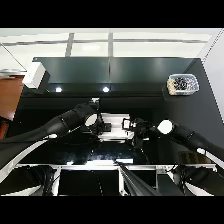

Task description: Fold the box and place the chain.

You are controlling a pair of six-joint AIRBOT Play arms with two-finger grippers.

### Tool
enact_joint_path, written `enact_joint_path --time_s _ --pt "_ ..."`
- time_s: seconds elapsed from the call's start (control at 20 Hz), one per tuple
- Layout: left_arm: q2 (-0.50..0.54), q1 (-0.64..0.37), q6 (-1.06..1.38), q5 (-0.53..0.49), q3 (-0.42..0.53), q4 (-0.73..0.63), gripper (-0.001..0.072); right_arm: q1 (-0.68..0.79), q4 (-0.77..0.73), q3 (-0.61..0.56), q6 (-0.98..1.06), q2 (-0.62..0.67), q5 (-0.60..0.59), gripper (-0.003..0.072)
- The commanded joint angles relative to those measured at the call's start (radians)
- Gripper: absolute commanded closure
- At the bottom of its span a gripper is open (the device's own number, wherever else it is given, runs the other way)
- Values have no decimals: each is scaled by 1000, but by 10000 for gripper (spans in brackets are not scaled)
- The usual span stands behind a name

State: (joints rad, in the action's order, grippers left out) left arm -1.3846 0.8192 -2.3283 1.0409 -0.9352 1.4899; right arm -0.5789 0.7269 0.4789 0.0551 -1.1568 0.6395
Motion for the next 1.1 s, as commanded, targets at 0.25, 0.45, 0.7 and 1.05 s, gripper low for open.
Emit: enact_joint_path --time_s 0.25,0.45,0.7,1.05 --pt "-11 -15 50 46 0 47 683 0 193 57 80 44 50 -7" --pt "-26 -15 55 34 0 35 682 -1 173 57 80 44 48 -6" --pt "-27 -15 55 35 0 35 682 -1 138 57 79 44 30 31" --pt "-27 -15 59 37 0 35 682 -3 50 57 79 39 36 222"
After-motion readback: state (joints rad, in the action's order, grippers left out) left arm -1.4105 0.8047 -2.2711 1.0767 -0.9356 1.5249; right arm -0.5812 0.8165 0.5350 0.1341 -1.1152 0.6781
